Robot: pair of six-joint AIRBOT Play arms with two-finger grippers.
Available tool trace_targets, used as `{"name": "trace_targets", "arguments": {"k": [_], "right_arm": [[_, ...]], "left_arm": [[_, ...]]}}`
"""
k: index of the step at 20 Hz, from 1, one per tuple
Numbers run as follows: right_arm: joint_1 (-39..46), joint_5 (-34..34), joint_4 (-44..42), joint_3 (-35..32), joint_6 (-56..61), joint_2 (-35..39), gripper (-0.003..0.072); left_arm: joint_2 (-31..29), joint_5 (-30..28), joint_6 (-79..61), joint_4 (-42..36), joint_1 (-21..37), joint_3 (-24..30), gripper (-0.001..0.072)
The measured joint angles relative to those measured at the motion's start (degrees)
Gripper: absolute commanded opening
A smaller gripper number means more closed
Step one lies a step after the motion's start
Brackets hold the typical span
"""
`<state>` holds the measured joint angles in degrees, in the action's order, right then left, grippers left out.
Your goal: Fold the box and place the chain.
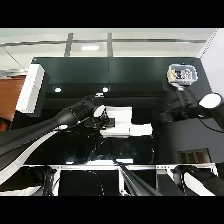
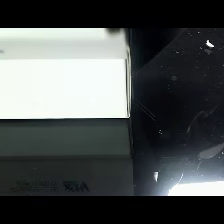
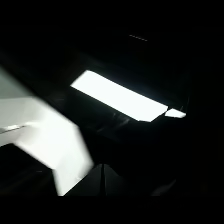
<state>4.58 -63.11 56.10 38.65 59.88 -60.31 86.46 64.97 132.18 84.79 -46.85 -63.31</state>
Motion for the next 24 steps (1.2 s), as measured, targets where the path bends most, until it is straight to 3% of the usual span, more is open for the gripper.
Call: {"name": "trace_targets", "arguments": {"k": [4,10,11,12,13,16,18,19,20,21,24], "right_arm": [[9.9,-2.4,-7.1,-6.6,5.0,-4.5,0.0018],[0.6,-3.9,-22.9,-9.6,-3.6,-14.4,0.0021],[-1.3,-4.2,-25.0,-9.0,-5.4,-15.2,0.0125],[-2.8,-5.0,-26.2,-8.2,-6.7,-15.6,0.0450],[-4.1,-5.9,-27.3,-7.1,-7.7,-16.0,0.0575],[-7.0,-9.1,-29.1,-3.9,-9.1,-16.7,0.0573],[-9.3,-9.7,-29.7,-2.0,-8.8,-16.8,0.0464],[-10.5,-9.9,-29.9,-1.0,-8.3,-16.9,0.0457],[-11.9,-9.9,-29.7,0.3,-7.3,-16.9,0.0340],[-13.4,-9.6,-28.8,1.7,-6.1,-16.9,0.0300],[-17.1,-8.3,-24.2,6.1,1.6,-17.0,0.0295]], "left_arm": [[0.0,0.0,0.0,0.0,0.0,0.0,0.0022],[0.0,0.0,0.0,0.0,0.0,0.0,0.0022],[0.0,0.0,0.1,0.0,0.0,0.0,0.0023],[0.0,0.0,0.1,0.0,0.0,0.0,0.0023],[0.0,0.0,0.1,0.0,0.0,0.0,0.0022],[0.0,0.1,0.1,0.0,0.0,0.0,0.0023],[0.0,0.1,0.1,0.0,0.0,0.0,0.0023],[0.0,0.1,0.1,0.0,0.0,0.0,0.0023],[0.0,0.1,0.1,0.0,0.0,0.0,0.0022],[0.0,0.1,0.1,0.0,0.0,0.0,0.0023],[0.0,0.2,0.2,0.0,0.0,0.0,0.0022]]}}
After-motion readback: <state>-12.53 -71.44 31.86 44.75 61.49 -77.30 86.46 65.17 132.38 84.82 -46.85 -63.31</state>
